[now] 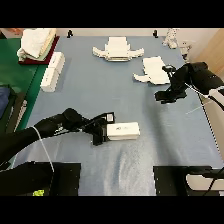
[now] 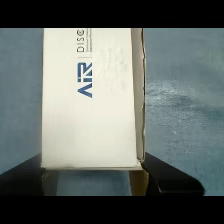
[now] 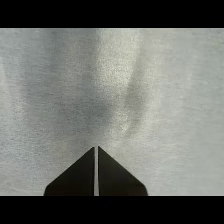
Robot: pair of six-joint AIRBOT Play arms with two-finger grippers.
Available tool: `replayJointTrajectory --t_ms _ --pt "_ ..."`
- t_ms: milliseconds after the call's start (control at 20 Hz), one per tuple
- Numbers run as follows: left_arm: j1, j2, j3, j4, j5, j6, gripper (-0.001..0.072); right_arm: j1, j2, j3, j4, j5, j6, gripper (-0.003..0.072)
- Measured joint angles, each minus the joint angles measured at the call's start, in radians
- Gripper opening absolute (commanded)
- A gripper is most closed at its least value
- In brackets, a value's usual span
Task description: Fold the box.
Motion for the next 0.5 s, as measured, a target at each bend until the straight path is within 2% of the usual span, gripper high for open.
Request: replayJointTrajectory --t_ms 100,200,350,500 --pt "0.072 0.061 0.0 0.045 -0.002 -0.121 0.0458 0.0 0.0 0.0 0.0 -0.001 0.0 0.0035" --pt "0.189 0.13 0.0 0.121 0.0 -0.278 0.0459 0.0 0.0 0.0 0.0 -0.001 0.0 0.0035" --pt "0.428 0.22 0.0 0.249 -0.005 -0.503 0.0458 0.0 0.0 0.0 0.0 -0.001 0.0 0.0035" --pt "0.675 0.27 0.0 0.33 -0.042 -0.618 0.0459 0.0 0.0 0.0 0.0 -0.002 0.0 0.0035"
